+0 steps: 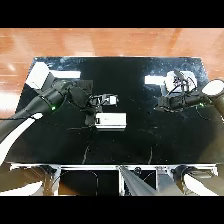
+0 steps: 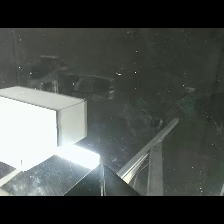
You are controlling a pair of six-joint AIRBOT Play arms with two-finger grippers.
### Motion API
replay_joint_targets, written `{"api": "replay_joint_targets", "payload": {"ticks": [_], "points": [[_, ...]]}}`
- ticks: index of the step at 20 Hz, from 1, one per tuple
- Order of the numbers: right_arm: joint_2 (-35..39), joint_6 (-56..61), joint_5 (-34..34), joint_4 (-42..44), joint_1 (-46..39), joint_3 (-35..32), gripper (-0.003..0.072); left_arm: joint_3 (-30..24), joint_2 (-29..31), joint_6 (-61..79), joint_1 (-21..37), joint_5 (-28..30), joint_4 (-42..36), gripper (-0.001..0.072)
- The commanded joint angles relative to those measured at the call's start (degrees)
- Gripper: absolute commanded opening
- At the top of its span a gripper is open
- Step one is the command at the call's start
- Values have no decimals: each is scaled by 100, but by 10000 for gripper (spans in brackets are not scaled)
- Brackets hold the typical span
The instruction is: Fold the box and place the chain.
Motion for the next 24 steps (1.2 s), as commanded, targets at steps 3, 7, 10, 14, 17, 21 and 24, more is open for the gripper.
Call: {"api": "replay_joint_targets", "payload": {"ticks": [3, 7, 10, 14, 17, 21, 24], "points": [[0, 0, -48, -2, 7, 2, 27, 2, -26, -2, 0, 50, -114, 629], [0, -2, -55, -4, 7, 2, 27, 2, -33, -2, 0, -2, -111, 629], [0, -2, -66, -4, 7, 2, 27, 0, -103, -7, 0, -9, -111, 629], [0, -2, -85, -2, 7, 2, 27, 0, -162, -9, 0, -9, -114, 629], [0, -4, -122, -2, 7, 2, 27, 0, -188, -11, 0, -11, -116, 629], [2, -66, -142, -4, 7, 2, 27, 0, -380, -138, -4, -9, -116, 627], [0, -68, -173, -4, 7, 2, 27, 0, -525, -428, -7, 11, -111, 620]]}}
